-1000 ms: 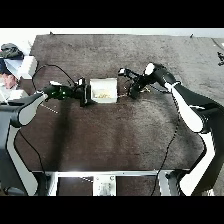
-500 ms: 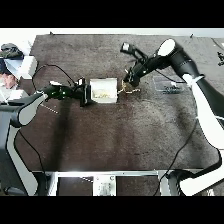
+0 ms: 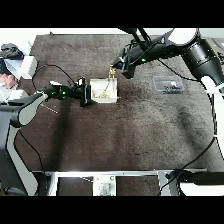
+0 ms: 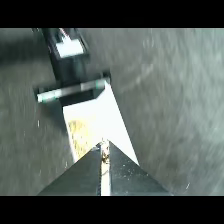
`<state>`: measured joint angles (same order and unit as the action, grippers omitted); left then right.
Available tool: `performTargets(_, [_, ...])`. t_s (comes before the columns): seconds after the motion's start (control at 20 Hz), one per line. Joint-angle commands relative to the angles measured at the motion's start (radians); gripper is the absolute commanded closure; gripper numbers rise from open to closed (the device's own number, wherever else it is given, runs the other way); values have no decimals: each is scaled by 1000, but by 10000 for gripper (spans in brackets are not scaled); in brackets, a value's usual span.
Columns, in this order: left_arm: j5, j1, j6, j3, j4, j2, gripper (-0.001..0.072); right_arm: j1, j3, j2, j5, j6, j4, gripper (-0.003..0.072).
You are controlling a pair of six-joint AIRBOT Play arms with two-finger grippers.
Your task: Fold the box and place the chain.
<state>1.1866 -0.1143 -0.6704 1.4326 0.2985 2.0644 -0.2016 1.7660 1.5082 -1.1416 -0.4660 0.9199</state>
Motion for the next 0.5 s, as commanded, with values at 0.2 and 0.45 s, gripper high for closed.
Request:
performTargets(0.2, [0, 1, 0, 0, 0, 0, 424, -66, 0, -10, 148, -6, 29, 700])
performTargets(0.45, [0, 1, 0, 0, 0, 0, 424, -65, -1, 73, 127, -81, 72, 700])
